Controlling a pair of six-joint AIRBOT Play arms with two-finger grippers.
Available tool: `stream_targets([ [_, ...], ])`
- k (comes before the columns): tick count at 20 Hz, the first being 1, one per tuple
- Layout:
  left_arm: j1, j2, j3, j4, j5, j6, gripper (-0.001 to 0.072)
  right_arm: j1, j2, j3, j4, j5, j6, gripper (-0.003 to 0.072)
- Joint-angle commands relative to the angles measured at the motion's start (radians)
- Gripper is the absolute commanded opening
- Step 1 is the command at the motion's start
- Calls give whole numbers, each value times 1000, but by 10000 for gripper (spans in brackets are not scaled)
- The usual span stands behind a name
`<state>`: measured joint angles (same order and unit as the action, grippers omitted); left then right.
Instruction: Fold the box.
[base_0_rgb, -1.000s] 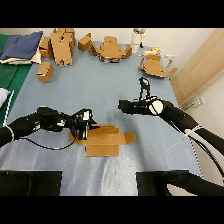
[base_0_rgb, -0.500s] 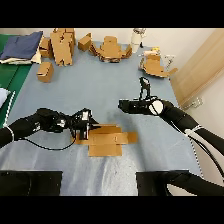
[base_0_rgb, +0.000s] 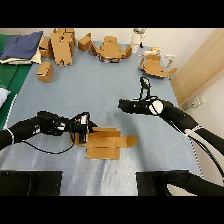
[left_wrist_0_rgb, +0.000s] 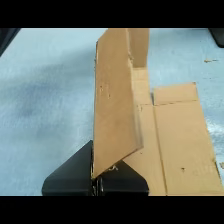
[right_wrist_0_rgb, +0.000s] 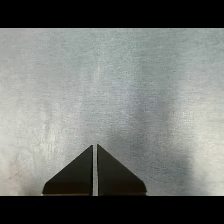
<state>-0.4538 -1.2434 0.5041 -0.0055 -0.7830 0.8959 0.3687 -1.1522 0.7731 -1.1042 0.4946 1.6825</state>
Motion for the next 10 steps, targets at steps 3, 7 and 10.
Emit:
stream_targets([
  [3,-48,4,-8,54,16,-23,13,1,0,0,0,-1,0,39],
  [7,-48,10,-8,75,16,-66,13,1,0,0,0,2,0,39],
  [10,-45,11,-6,94,18,-85,13,1,0,0,0,3,-1,39],
])
